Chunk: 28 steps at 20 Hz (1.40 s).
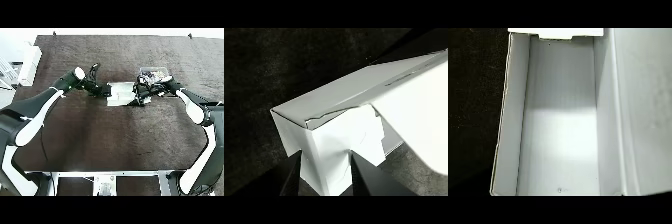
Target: Fold the box and place the chain.
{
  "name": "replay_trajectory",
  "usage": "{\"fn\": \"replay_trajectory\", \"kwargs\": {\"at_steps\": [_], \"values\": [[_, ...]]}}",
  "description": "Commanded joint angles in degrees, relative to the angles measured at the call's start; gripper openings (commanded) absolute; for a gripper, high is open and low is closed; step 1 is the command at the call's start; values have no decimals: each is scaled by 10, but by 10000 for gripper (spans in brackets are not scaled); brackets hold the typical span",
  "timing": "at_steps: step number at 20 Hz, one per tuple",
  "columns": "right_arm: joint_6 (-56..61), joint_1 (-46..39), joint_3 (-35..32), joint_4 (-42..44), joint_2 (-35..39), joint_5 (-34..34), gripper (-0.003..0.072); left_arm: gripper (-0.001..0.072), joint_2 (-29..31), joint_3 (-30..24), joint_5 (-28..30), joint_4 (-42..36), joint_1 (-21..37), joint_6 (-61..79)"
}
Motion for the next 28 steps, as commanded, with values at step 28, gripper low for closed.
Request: {"fn": "replay_trajectory", "kwargs": {"at_steps": [28], "values": [[0,0,0,0,0,0,587,368,-30,92,-68,141,-42,-161]]}}
